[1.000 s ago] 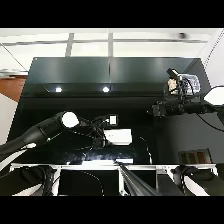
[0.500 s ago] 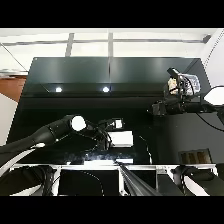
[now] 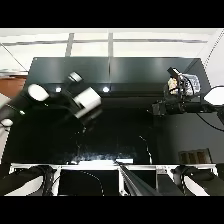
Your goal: Fold the box and place the chain.
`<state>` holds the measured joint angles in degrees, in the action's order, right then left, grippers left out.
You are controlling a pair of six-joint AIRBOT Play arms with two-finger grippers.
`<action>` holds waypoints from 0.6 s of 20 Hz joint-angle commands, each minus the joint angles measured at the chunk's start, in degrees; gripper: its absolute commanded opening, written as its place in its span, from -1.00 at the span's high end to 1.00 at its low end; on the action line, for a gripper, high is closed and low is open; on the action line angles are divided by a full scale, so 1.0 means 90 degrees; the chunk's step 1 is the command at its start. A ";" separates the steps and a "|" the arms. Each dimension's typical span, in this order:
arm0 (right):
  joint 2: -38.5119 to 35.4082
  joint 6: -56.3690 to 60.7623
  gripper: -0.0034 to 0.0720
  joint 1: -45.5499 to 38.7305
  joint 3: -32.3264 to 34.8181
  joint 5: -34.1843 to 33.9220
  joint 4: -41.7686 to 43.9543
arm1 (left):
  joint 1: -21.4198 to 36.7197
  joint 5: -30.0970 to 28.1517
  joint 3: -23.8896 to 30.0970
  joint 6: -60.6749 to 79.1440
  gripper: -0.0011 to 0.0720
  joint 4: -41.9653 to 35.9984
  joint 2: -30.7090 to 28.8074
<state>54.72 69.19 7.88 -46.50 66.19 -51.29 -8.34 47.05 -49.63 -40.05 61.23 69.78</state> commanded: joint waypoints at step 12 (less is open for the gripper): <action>-0.0005 0.0355 0.84 0.0002 -0.0002 -0.0231 0.0049 | 0.3325 -0.0430 -0.5124 -0.1770 -0.06 0.0755 0.4481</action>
<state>54.72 71.81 7.88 -46.50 65.36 -50.87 20.60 43.24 -87.61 -53.89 67.22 102.67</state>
